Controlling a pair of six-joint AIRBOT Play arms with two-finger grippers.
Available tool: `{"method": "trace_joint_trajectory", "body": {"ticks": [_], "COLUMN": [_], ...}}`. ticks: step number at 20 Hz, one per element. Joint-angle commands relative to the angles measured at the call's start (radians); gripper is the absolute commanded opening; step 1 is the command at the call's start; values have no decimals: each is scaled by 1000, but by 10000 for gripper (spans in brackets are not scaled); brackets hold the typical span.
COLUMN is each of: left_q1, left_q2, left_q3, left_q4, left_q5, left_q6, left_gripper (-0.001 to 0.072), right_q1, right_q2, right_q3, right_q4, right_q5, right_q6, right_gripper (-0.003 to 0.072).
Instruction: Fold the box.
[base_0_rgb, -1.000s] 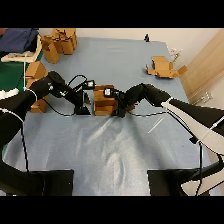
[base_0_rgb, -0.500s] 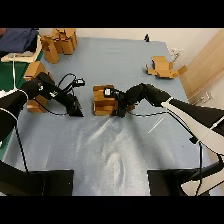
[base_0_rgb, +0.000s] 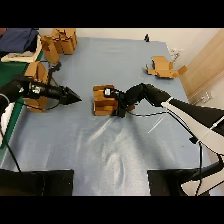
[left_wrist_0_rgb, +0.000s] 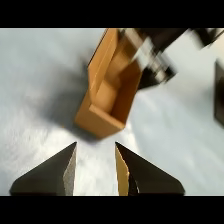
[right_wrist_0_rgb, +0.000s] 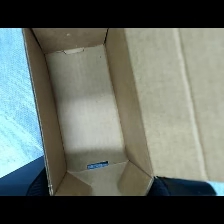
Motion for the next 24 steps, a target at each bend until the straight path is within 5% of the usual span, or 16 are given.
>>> {"method": "trace_joint_trajectory", "body": {"ticks": [1, 2, 4, 9, 20, 24], "left_q1": [61, 45, -14, -183, -257, -257], "left_q2": [137, 181, 227, 223, 84, 46], "left_q3": [-226, -282, -348, -341, -219, -190], "left_q4": [-248, -174, -59, 1, 7, -2], "left_q5": [110, 222, 404, 597, 367, 364], "left_q6": [305, 328, 348, 687, 685, 626], "left_gripper": [345, 391, 664, 676, 694, 694], "right_q1": [1, 1, 1, 3, 3, 3], "right_q2": [0, 0, 0, 0, 0, 0], "right_q3": [0, 0, 0, 0, 0, 0], "right_q4": [-1, -1, 0, 0, -6, -16], "right_q5": [1, 1, 2, 0, -2, -3], "right_q6": [0, 0, 0, 44, 42, 42], "right_gripper": [709, 710, 709, 709, 709, 709]}}
